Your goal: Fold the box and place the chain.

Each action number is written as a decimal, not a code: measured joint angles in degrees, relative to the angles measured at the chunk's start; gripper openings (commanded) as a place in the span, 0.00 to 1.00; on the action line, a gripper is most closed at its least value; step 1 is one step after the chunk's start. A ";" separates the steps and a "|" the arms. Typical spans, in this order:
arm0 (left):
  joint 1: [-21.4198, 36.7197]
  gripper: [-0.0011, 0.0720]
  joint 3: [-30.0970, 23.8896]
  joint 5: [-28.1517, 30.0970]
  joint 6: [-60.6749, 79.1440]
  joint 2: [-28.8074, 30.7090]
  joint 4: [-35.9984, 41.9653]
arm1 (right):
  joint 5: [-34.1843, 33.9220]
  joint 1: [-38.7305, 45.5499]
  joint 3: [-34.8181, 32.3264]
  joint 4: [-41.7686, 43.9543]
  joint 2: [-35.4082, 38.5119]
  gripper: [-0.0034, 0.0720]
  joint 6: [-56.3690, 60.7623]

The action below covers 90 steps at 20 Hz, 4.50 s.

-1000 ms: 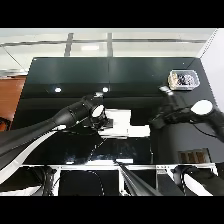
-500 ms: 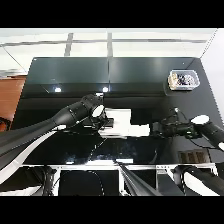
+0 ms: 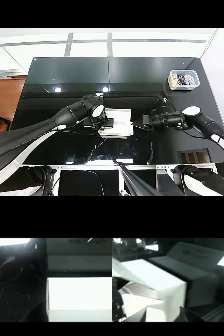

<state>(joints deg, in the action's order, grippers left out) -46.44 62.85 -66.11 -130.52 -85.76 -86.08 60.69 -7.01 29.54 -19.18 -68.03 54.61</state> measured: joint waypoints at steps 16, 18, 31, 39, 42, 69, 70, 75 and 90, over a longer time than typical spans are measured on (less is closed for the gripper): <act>0.00 0.05 0.00 0.09 -0.13 -0.02 0.00 | -4.83 -19.39 14.16 -29.22 -2.80 0.44 31.76; 0.00 0.05 0.00 0.09 -0.11 -0.02 0.00 | -4.42 -21.90 16.48 -34.03 -4.52 0.44 37.07; 0.00 0.05 0.00 0.31 0.02 -0.02 0.15 | 1.97 -33.79 26.43 -56.39 -13.29 0.06 69.68; 0.04 0.05 0.02 0.07 0.07 -0.02 -0.13 | 2.43 -34.58 26.73 -58.21 -13.79 0.06 72.41; 0.04 0.05 0.02 0.09 -0.04 0.00 0.02 | 2.03 -34.62 26.73 -58.14 -13.79 0.09 72.94; 0.04 0.05 0.02 0.02 0.00 -0.02 -0.02 | -9.53 12.76 47.82 -66.40 -18.56 0.96 67.32; 0.04 0.05 0.02 0.02 0.00 -0.02 0.00 | -6.47 14.49 52.68 -63.39 -22.60 0.86 67.87; 0.04 0.05 0.02 0.02 0.00 -0.02 0.00 | 4.33 19.28 69.90 -54.10 -37.35 0.83 69.37; 0.04 0.05 0.02 0.59 0.00 -0.02 -0.02 | 8.87 20.06 77.70 -48.92 -40.65 0.06 52.65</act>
<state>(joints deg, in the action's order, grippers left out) -46.39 62.87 -65.52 -130.52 -85.78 -86.11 69.56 13.06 107.24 -68.10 -108.68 107.26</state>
